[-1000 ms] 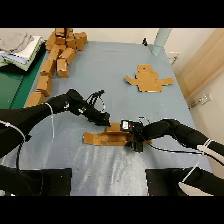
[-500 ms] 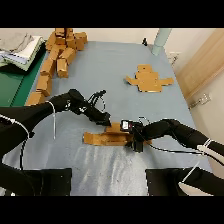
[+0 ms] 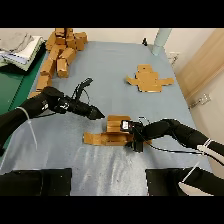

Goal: Fold the box.

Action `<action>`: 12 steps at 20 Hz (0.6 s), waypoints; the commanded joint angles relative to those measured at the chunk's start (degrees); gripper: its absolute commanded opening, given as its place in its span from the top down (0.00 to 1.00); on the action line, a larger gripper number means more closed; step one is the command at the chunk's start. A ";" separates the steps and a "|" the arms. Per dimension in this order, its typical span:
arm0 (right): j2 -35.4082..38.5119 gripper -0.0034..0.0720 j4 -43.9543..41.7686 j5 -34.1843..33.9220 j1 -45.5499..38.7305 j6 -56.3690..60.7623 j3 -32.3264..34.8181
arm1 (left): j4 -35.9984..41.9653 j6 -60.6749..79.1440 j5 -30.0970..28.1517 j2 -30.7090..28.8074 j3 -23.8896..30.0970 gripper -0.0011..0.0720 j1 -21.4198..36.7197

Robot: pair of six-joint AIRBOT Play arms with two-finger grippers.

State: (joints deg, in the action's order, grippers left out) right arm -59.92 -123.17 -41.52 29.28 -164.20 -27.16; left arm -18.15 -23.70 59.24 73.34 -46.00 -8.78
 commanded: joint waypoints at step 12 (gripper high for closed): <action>0.00 0.34 -0.02 0.02 0.00 0.02 -0.02 | -19.56 21.86 -16.52 -15.96 13.88 0.03 -11.39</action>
State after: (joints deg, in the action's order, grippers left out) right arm -59.92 -123.17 -41.50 29.28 -164.20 -27.16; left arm -34.89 -4.08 48.16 57.49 -34.41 -19.25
